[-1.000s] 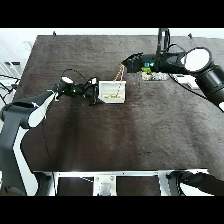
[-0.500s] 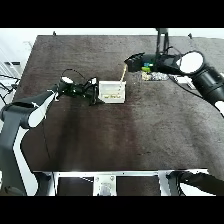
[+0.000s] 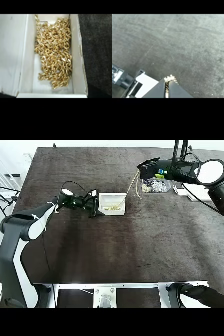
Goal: Fold the box and place the chain.
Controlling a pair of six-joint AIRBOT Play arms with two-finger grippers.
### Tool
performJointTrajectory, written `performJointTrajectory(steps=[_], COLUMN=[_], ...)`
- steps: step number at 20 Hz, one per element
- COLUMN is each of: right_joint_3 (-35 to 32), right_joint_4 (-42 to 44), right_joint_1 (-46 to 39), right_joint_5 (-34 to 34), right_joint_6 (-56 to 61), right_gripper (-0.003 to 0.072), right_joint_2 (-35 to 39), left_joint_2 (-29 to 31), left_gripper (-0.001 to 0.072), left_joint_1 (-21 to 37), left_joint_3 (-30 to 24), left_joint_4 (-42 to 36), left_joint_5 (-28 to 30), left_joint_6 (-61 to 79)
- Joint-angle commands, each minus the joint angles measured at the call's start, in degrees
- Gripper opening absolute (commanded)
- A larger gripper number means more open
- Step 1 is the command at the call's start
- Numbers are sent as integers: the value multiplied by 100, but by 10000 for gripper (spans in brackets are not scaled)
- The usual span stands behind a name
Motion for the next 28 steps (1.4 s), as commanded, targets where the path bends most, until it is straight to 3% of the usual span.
performJointTrajectory(steps=[1, 6, 12, 16, 28], right_joint_3=[-17, -160, -229, -299, -420], right_joint_4=[0, 22, 149, 186, 190], right_joint_1=[232, 608, 754, 774, 774], right_joint_5=[70, -214, -868, -861, -245], right_joint_6=[15, 133, 142, 138, -33], right_gripper=[11, 11, 10, 10, 11], right_joint_2=[17, -142, -1104, -1716, -1648], left_joint_2=[0, 0, 0, 0, 0], left_gripper=[279, 279, 279, 279, 279], left_joint_1=[-2, -2, -2, -2, -2], left_joint_3=[-2, -2, -2, -2, -2], left_joint_4=[2, 2, 0, 0, 0], left_joint_5=[2, 2, 0, 2, 0], left_joint_6=[2, 2, 0, 2, 2])
